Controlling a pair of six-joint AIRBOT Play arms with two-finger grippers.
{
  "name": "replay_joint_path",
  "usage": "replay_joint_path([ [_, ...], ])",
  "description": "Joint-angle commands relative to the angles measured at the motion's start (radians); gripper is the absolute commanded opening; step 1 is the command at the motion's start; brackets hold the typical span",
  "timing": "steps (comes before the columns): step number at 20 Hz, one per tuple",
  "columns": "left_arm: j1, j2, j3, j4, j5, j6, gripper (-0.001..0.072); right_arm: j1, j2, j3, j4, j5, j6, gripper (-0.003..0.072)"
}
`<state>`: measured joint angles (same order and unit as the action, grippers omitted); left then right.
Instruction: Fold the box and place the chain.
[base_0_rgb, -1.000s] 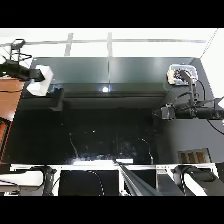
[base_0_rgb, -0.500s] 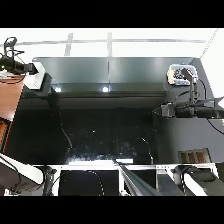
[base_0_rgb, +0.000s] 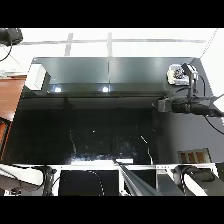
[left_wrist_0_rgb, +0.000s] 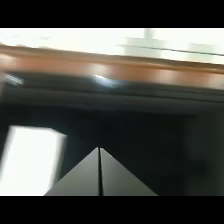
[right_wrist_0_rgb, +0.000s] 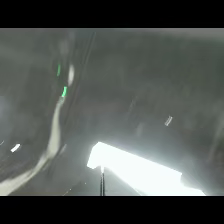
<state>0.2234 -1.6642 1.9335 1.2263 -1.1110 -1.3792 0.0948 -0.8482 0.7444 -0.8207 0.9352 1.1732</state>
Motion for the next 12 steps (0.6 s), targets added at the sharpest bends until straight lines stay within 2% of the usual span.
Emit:
replay_joint_path([
  [1,-0.108,0.230,-0.310,-0.087,-0.066,-0.003,0.0026,0.065,-0.003,-0.042,-0.114,-0.271,-0.011,0.0015],
  [3,-0.211,0.420,-0.641,0.027,0.106,-0.032,0.0026,0.069,-0.010,-0.114,-0.153,-0.369,-0.010,0.0015],
  [5,-0.283,0.616,-0.993,0.055,0.273,-0.069,0.0027,0.069,-0.019,-0.184,-0.180,-0.425,-0.011,0.0015],
  [6,-0.299,0.711,-1.147,0.042,0.336,-0.070,0.0026,0.069,-0.019,-0.200,-0.191,-0.412,-0.011,0.0015],
  [7,-0.303,0.792,-1.258,0.017,0.373,-0.071,0.0027,0.069,-0.019,-0.202,-0.191,-0.380,-0.011,0.0015],
  [9,-0.302,0.937,-1.401,0.016,0.383,-0.071,0.0027,0.069,-0.019,-0.202,-0.185,-0.370,-0.011,0.0015],
  [12,-0.302,1.086,-1.466,0.027,0.375,-0.067,0.0028,0.069,-0.019,-0.202,-0.185,-0.371,-0.011,0.0015],
])
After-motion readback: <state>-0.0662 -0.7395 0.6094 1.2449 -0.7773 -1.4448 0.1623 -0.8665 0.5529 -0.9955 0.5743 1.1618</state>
